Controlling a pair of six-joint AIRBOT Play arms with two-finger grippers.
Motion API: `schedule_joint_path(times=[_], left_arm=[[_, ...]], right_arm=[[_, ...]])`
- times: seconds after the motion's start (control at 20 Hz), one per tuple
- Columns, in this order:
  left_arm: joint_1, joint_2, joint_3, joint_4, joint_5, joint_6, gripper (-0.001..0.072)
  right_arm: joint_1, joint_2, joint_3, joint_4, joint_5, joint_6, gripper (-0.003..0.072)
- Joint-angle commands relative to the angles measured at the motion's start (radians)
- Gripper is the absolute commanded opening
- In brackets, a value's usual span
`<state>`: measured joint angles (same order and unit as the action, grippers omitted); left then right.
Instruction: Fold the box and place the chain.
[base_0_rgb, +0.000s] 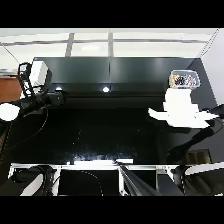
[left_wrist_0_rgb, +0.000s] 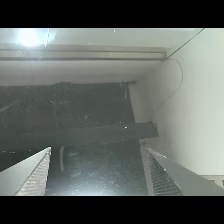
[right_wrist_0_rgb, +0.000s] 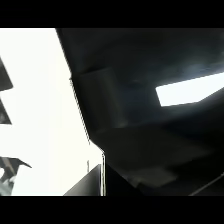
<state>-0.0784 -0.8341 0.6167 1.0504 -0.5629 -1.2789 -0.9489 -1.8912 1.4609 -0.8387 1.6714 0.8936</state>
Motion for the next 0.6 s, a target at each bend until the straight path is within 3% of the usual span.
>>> schedule_joint_path(times=[0.0, 0.1, 0.2, 0.35, 0.55], left_arm=[[-0.001, -0.001, 0.001, 0.001, 0.004, 0.014, 0.0705], [-0.001, -0.001, 0.001, 0.000, 0.005, 0.021, 0.0705], [-0.001, -0.001, 0.001, 0.000, 0.001, 0.021, 0.0706], [-0.001, -0.001, 0.000, -0.019, 0.000, 0.019, 0.0706], [-0.022, -0.001, 0.000, -0.018, -0.050, 0.022, 0.0705]], right_arm=[[0.063, 0.101, -0.151, 0.042, -0.041, 0.080, 0.0009], [0.151, 0.190, -0.280, 0.097, -0.062, 0.076, 0.0009], [0.263, 0.315, -0.407, 0.143, -0.171, 0.079, 0.0009], [0.454, 0.535, -0.586, 0.243, -0.382, 0.072, 0.0009], [0.713, 0.887, -0.839, 0.264, -0.777, 0.077, 0.0011]])
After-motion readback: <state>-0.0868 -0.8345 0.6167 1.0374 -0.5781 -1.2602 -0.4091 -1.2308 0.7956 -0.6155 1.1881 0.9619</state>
